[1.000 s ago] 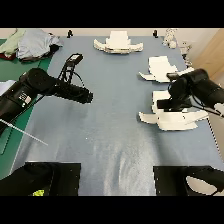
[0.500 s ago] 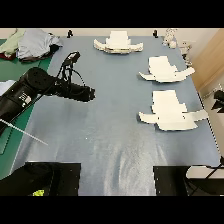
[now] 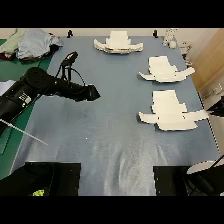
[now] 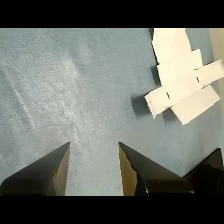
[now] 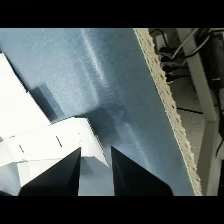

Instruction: Fold the box.

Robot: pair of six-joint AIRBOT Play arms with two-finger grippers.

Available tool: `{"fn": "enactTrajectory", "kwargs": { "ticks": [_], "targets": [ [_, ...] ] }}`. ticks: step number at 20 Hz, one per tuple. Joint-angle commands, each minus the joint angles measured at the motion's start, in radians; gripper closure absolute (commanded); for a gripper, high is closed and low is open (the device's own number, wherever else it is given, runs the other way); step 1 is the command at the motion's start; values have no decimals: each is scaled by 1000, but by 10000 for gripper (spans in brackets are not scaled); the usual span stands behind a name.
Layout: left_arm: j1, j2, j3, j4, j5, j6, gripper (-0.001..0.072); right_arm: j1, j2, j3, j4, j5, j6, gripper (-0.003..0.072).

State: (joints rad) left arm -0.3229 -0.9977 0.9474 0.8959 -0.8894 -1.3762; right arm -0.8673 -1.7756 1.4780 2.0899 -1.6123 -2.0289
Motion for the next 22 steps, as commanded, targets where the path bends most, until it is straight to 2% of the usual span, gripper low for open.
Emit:
{"fn": "enactTrajectory", "kwargs": {
  "ticks": [1, 6, 8, 9, 10, 11, 12, 17, 19, 22],
  "targets": [
    [0, 0, 0, -23, 0, -5, 247, 13, -76, 39, 46, -50, -49, 385],
    [0, 0, 0, -41, -5, -5, 247, 73, -124, 37, 50, -100, -59, 399],
    [0, 0, 0, -47, -10, -5, 246, 106, -124, 37, 45, -112, -68, 489],
    [0, 0, 0, -47, -12, -5, 247, 122, -124, 37, 29, -115, -68, 489],
    [0, 0, 0, -47, -11, -4, 246, 135, -124, 37, 19, -117, -68, 532],
    [0, 0, 0, -47, -10, -4, 246, 145, -122, 37, 21, -126, -68, 648],
    [0, 0, 0, -47, -7, -4, 246, 154, -117, 37, 22, -128, -74, 683],
    [0, 0, 0, -48, -4, -13, 246, 211, -14, 21, 90, -95, -55, 686],
    [1, 0, 0, -47, -14, -34, 246, 256, 74, -51, 112, -24, -26, 687],
    [27, 0, 0, -44, -98, -26, 247, 356, 239, -249, 118, 99, 18, 687]
  ]
}}
